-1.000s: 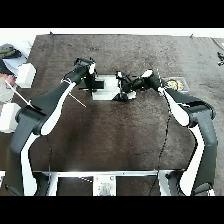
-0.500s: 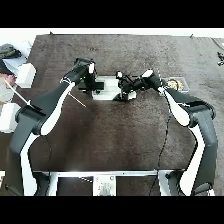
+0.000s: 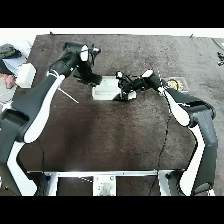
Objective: Fold the box and place the chain.
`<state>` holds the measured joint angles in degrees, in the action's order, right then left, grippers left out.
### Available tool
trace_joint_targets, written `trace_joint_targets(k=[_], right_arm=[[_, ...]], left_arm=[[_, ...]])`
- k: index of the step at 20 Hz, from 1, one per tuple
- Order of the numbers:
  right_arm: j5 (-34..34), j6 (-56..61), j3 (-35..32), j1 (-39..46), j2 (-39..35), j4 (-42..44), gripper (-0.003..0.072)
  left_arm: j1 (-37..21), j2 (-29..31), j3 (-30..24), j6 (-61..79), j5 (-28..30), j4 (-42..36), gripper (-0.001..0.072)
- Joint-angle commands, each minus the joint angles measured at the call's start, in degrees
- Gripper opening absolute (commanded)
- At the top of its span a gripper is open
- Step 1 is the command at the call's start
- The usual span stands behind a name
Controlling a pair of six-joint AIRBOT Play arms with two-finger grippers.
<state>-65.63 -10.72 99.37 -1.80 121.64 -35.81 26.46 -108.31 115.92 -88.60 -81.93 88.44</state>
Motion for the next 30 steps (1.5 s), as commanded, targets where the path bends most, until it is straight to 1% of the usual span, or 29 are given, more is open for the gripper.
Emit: trace_joint_targets(k=[1,3,4,6,8,9,10,11,12,14,15,17,19,20,21,22,24,25,26,27,28,29,30], right_arm=[[0.09,0.02,0.02,-0.04,-0.02,0.04,0.0355],[0.04,0.02,0.02,-0.04,-0.02,0.04,0.0355],[0.04,0.02,0.02,-0.04,-0.02,0.04,0.0355],[0.04,0.02,0.02,-0.04,-0.02,0.04,0.0355],[0.04,0.02,0.02,-0.04,-0.02,0.04,0.0355],[0.04,0.02,0.02,-0.04,-0.02,0.04,0.0355],[0.07,0.02,0.02,-0.04,0.0,0.04,0.0355],[0.07,0.02,0.02,-0.04,-0.02,0.04,0.0355],[0.07,0.02,0.02,-0.04,0.0,0.04,0.0355],[0.04,0.02,0.02,-0.04,-0.02,0.04,0.0354],[0.04,0.02,0.02,-0.04,-0.02,0.04,0.0355],[0.07,0.02,0.02,-0.04,-0.02,0.04,0.0355],[0.04,0.02,0.02,-0.04,-0.02,0.04,0.0355],[0.07,0.02,0.02,-0.04,-0.02,0.04,0.0355],[0.07,0.02,0.02,-0.04,0.0,0.04,0.0355],[0.07,0.02,0.02,-0.04,-0.02,0.04,0.0355],[0.07,0.02,0.02,-0.04,-0.02,0.04,0.0355],[0.04,0.02,0.02,-0.04,-0.02,0.04,0.0355],[0.04,0.02,0.02,-0.04,-0.02,0.04,0.0355],[0.04,0.02,0.02,-0.04,-0.02,0.04,0.0355],[0.04,0.02,0.02,-0.04,-0.02,0.04,0.0355],[0.07,0.02,0.02,-0.04,-0.02,0.04,0.0355],[0.04,0.02,0.02,-0.04,0.0,0.04,0.0355]], left_arm=[[-1.51,5.51,-1.73,8.83,3.19,-3.48,0.044],[-4.57,8.39,-6.27,13.92,7.04,-10.62,0.044],[-6.67,9.84,-9.77,17.35,9.64,-16.04,0.044],[-11.39,11.67,-17.66,30.71,14.51,-29.03,0.044],[-16.61,11.65,-25.7,49.79,16.96,-44.83,0.044],[-19.32,11.63,-30.16,60.26,17.25,-52.37,0.0438],[-21.51,11.63,-33.48,64.65,16.9,-57.44,0.0438],[-23.32,11.63,-35.85,64.61,16.35,-61.07,0.0439],[-24.33,11.63,-36.98,64.63,16.46,-61.96,0.0439],[-25.22,11.63,-37.35,64.65,17.2,-61.18,0.044],[-25.2,11.65,-37.33,64.76,17.33,-62.25,0.044],[-24.79,11.26,-37.35,72.52,18.95,-63.04,0.0439],[-24.81,9.62,-36.85,75.52,22.67,-63.56,0.0438],[-25.07,7.8,-35.3,75.95,23.19,-63.45,0.0438],[-25.35,5.33,-32.81,76.67,22.03,-63.45,0.0437],[-25.7,2.34,-29.51,77.57,19.21,-63.45,0.0415],[-25.68,-4.7,-21.2,82.29,11.63,-62.69,0.0409],[-25.68,-7.45,-18.27,83.71,9.44,-62.64,0.041],[-25.68,-9.35,-16.52,86.66,7.39,-62.62,0.0411],[-25.68,-10.69,-15.8,89.88,5.9,-62.47,0.0427],[-25.44,-11.15,-16.0,93.57,5.86,-62.34,0.0538],[-24.98,-11.63,-16.06,97.33,5.9,-61.02,0.0611],[-24.41,-11.85,-16.11,100.61,5.6,-59.23,0.0612]])
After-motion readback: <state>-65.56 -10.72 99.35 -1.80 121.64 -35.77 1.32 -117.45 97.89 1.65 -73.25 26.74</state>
